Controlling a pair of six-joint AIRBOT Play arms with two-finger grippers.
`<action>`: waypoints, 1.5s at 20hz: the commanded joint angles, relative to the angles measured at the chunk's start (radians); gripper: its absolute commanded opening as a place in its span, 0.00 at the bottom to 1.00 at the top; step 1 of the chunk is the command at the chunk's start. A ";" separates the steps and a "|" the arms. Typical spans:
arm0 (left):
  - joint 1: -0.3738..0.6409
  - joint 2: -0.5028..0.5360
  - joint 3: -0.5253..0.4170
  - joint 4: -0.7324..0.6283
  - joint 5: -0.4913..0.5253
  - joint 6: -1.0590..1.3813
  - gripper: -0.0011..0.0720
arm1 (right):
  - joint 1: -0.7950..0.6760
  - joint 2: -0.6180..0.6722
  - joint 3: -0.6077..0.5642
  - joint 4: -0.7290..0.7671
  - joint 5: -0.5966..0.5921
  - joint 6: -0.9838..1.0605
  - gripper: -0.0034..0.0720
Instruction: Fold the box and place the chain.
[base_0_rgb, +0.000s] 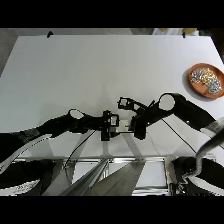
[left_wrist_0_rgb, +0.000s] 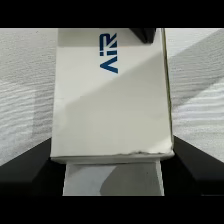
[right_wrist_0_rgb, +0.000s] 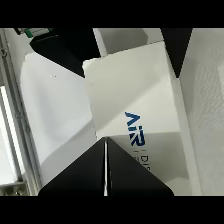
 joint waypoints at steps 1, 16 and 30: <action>0.000 0.000 0.000 0.000 0.000 0.000 0.22 | 0.001 -0.038 -0.001 -0.006 -0.005 0.002 0.08; 0.000 0.000 0.000 0.000 0.000 0.000 0.22 | -0.026 0.179 0.014 -0.244 0.035 0.167 0.24; 0.000 0.000 0.000 0.000 0.000 0.000 0.22 | -0.692 0.283 -0.010 -0.391 -0.105 0.496 0.20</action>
